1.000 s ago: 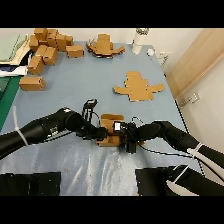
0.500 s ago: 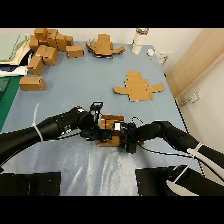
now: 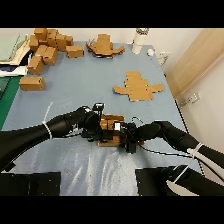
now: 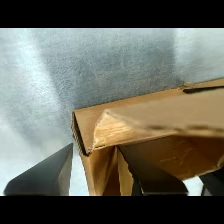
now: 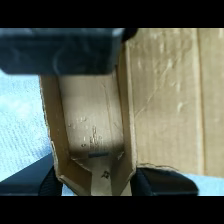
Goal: Fold the box.
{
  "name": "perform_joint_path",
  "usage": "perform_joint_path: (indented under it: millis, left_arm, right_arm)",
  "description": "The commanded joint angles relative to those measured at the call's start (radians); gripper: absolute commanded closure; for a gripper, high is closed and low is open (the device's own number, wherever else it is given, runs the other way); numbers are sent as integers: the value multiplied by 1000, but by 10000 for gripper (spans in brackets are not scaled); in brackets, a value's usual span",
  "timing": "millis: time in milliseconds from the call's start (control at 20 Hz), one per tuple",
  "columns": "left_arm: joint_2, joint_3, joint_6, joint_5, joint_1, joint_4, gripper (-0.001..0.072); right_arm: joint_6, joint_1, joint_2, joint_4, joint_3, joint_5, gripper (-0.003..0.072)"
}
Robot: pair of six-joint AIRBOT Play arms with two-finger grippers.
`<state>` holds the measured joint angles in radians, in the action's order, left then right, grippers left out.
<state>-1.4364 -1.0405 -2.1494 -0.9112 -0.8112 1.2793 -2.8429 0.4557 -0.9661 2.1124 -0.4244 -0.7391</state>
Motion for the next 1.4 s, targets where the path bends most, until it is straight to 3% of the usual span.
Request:
perform_joint_path:
  millis: [0, 250, 450, 750, 950, 1000, 1050, 1350]
  left_arm:
    - [-20, -29, -41, -55, -6, 6, 301]
    - [-98, -148, -53, -157, -13, 13, 301]
    - [-134, -194, -140, -246, -29, 98, 301]
    - [-135, -207, -171, -274, -31, 98, 301]
    - [-136, -207, -201, -229, -31, 98, 302]
    - [-136, -207, -200, -222, -31, 98, 386]
    - [-137, -207, -200, -222, -31, 98, 412]
    - [-172, -207, -199, -251, -50, 100, 424]
  right_arm:
    - [0, -1, 0, 0, 0, 0, 188]
    - [0, -1, 0, 0, 0, 0, 188]
    - [0, -1, 0, 0, 0, 0, 188]
    - [0, -1, 0, 0, 0, 0, 188]
    - [0, 0, 0, 0, 0, 0, 188]
    - [0, -1, 0, 0, 0, 0, 188]
    - [0, -1, 0, 0, 0, 0, 188]
    - [0, -1, 0, 0, 0, 0, 188]
